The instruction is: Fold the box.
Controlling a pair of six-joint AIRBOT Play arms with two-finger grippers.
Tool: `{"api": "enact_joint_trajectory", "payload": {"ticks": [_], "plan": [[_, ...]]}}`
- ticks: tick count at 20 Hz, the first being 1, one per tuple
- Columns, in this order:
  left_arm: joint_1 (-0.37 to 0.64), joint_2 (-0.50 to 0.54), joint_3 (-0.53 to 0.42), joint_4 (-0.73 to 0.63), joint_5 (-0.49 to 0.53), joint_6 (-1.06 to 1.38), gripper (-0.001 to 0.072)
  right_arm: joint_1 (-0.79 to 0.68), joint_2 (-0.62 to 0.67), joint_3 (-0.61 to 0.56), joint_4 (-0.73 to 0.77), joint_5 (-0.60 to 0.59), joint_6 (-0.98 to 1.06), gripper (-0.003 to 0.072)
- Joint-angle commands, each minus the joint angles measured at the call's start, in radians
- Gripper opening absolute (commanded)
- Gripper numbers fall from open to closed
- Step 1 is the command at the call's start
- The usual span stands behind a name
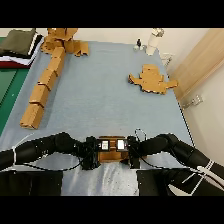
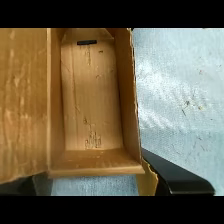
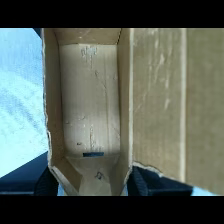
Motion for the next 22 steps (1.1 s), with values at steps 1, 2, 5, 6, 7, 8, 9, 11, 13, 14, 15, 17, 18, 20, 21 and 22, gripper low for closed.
{"api": "enact_joint_trajectory", "payload": {"ticks": [1, 2, 5, 6, 7, 8, 9, 11, 13, 14, 15, 17, 18, 20, 21, 22], "plan": [[-0.008, -0.015, 0.004, 0.001, 0.014, 0.000, 0.0695, 0.000, 0.001, 0.000, 0.000, 0.000, 0.000, 0.0505], [-0.008, -0.015, 0.004, 0.001, 0.014, 0.000, 0.0695, 0.000, 0.001, 0.000, 0.000, 0.000, 0.000, 0.0505], [-0.009, -0.015, 0.004, 0.001, 0.016, 0.000, 0.0619, 0.000, 0.001, 0.000, 0.000, 0.000, 0.000, 0.0505], [-0.009, -0.015, 0.005, 0.001, 0.016, 0.000, 0.0455, 0.000, 0.001, 0.000, 0.000, 0.000, 0.000, 0.0505], [-0.009, -0.015, 0.004, 0.001, 0.016, 0.000, 0.0439, 0.000, 0.001, 0.000, 0.000, 0.000, 0.000, 0.0505], [-0.009, -0.015, 0.004, 0.001, 0.016, 0.000, 0.0439, 0.000, 0.001, 0.000, 0.000, 0.000, 0.000, 0.0505], [-0.009, -0.015, 0.004, 0.001, 0.016, 0.000, 0.0439, 0.000, 0.001, 0.000, 0.000, 0.000, 0.000, 0.0505], [-0.009, -0.015, 0.004, 0.001, 0.016, 0.000, 0.0439, 0.000, 0.001, 0.000, 0.000, 0.000, 0.000, 0.0505], [-0.009, -0.015, 0.004, 0.002, 0.016, 0.000, 0.0439, 0.000, 0.001, 0.000, 0.000, 0.000, 0.000, 0.0505], [-0.009, -0.015, 0.004, 0.002, 0.016, 0.000, 0.0439, 0.000, 0.001, 0.000, 0.000, 0.000, 0.000, 0.0505], [-0.009, -0.015, 0.004, 0.002, 0.016, 0.000, 0.0439, 0.000, 0.001, 0.000, 0.000, 0.000, 0.000, 0.0505], [-0.009, -0.015, 0.004, 0.002, 0.016, 0.000, 0.0439, 0.000, 0.001, 0.000, 0.000, 0.000, 0.000, 0.0505], [-0.009, -0.015, 0.004, 0.002, 0.016, 0.000, 0.0439, 0.000, 0.001, 0.000, 0.000, 0.000, 0.000, 0.0505], [-0.009, -0.015, 0.004, 0.002, 0.016, 0.000, 0.0439, 0.000, 0.001, 0.000, 0.000, 0.000, 0.000, 0.0505], [-0.009, -0.015, 0.004, 0.002, 0.016, 0.000, 0.0439, 0.000, 0.001, 0.000, 0.000, 0.000, 0.000, 0.0505], [-0.009, -0.015, 0.004, 0.002, 0.016, 0.000, 0.0439, 0.000, 0.001, 0.000, 0.000, 0.000, 0.000, 0.0505]]}}
